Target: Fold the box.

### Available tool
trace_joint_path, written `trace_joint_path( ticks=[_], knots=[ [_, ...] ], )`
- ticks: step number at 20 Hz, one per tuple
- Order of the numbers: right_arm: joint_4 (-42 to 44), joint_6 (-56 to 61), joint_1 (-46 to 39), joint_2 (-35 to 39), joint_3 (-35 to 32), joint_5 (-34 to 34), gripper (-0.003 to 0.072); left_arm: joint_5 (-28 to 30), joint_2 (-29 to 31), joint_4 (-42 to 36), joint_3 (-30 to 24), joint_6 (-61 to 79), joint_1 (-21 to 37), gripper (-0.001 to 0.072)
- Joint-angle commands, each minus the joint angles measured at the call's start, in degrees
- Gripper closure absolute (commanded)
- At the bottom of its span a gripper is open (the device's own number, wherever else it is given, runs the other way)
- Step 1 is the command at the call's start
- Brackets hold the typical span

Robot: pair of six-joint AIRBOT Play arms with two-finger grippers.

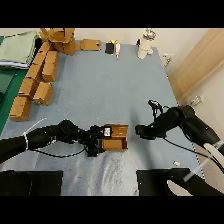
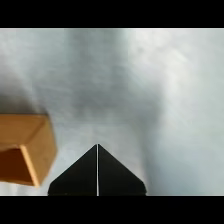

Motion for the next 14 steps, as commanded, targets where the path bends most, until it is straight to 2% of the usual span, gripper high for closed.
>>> trace_joint_path(
  ticks=[1,3,6,10,14],
  knots=[
    [30.36,-36.26,-15.8,-11.56,1.14,4.92,0.0684,0.0,-0.02,0.0,0.04,0.02,0.0,0.0223],
    [37.77,-45.42,-18.27,-20.2,4.57,0.57,0.0683,0.0,-0.02,0.0,0.04,0.02,0.0,0.0222],
    [40.83,-50.71,-15.8,-27.52,9.88,-1.99,0.0683,0.02,-0.02,0.0,0.04,0.02,0.0,0.0222],
    [39.82,-55.39,-8.59,-26.01,11.85,-0.02,0.0683,0.02,-0.02,0.0,0.04,0.02,0.0,0.0223],
    [36.48,-55.93,-1.84,-18.27,7.63,4.24,0.0683,0.02,-0.02,0.0,0.04,0.02,0.0,0.0223]
  ],
)
